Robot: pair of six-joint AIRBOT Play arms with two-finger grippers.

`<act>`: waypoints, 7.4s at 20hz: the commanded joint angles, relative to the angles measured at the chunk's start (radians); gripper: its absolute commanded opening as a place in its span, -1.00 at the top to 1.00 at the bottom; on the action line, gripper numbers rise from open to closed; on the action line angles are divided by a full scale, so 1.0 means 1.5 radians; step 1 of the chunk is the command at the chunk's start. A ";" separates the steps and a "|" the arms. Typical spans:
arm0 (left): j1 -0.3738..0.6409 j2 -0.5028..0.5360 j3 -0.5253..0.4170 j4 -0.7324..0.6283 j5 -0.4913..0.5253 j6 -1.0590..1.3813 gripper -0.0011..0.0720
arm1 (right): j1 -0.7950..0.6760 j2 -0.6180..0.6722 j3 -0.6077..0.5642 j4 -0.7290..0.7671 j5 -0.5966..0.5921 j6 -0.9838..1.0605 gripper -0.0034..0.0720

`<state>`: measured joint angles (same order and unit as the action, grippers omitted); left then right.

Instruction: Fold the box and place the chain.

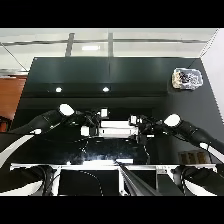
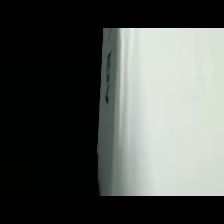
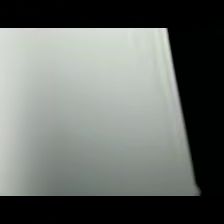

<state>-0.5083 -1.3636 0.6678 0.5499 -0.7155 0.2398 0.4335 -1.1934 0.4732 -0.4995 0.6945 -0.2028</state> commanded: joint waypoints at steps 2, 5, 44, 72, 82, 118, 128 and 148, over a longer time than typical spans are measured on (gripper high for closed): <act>0.001 0.000 -0.001 -0.007 0.001 -0.007 0.88 | 0.006 0.000 0.000 -0.009 -0.010 0.010 -0.36; 0.008 0.022 0.000 -0.005 0.003 -0.036 0.27 | 0.006 0.000 0.000 -0.006 -0.015 0.013 -0.36; -0.067 0.070 -0.068 -0.202 0.180 -0.418 0.89 | 0.006 0.000 0.000 -0.006 -0.015 0.013 -0.36; 0.065 0.128 -0.066 0.117 -0.094 -0.014 -0.88 | 0.006 0.000 0.000 -0.007 -0.014 0.013 -0.36; 0.053 0.095 -0.066 0.054 -0.080 -0.007 0.25 | 0.006 0.000 0.000 -0.007 -0.014 0.013 -0.36; 0.279 0.215 -0.066 0.048 -0.187 -0.370 0.89 | 0.006 0.000 0.000 -0.007 -0.014 0.013 -0.36; 0.481 0.063 -0.104 0.096 -0.321 -0.986 0.89 | 0.006 0.000 0.000 -0.007 -0.014 0.013 -0.36; 0.285 0.012 -0.124 -0.112 -0.246 -0.807 0.22 | 0.006 0.000 0.000 -0.007 -0.014 0.013 -0.36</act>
<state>-0.0772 -1.3678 0.4782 0.3889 -1.0775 -0.9966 0.4419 -1.1934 0.4732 -0.5098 0.6724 -0.1833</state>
